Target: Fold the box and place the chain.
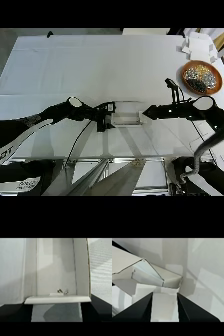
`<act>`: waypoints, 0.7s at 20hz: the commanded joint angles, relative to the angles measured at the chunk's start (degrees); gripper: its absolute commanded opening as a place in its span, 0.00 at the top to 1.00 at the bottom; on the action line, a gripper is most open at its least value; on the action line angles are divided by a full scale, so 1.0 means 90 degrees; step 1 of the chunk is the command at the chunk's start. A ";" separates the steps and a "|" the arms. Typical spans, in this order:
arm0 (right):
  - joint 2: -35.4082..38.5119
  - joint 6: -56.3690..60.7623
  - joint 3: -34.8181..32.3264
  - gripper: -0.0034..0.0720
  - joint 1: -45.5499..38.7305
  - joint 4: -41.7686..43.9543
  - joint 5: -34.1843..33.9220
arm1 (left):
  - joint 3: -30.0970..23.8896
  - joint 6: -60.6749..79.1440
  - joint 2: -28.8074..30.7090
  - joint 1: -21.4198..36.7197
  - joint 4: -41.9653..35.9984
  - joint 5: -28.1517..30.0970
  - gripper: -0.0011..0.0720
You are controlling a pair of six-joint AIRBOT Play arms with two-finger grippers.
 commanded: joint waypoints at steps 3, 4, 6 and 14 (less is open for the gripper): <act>-0.0114 0.0845 0.0083 0.32 0.0542 -0.1088 -0.0126 | -0.0005 0.0002 0.0005 0.0002 0.0000 0.0002 0.71; -0.0114 0.0901 0.0083 0.32 0.0607 -0.1134 -0.0146 | -0.0005 0.0002 0.0005 0.0002 0.0000 0.0002 0.71; -0.0114 0.0998 0.0107 0.32 0.0758 -0.1146 -0.0233 | -0.0005 0.0002 0.0005 0.0002 0.0000 0.0002 0.71; -0.0692 0.2329 0.0928 0.32 0.1693 -0.2038 -0.0216 | -0.0005 0.0002 0.0005 0.0002 0.0000 0.0002 0.71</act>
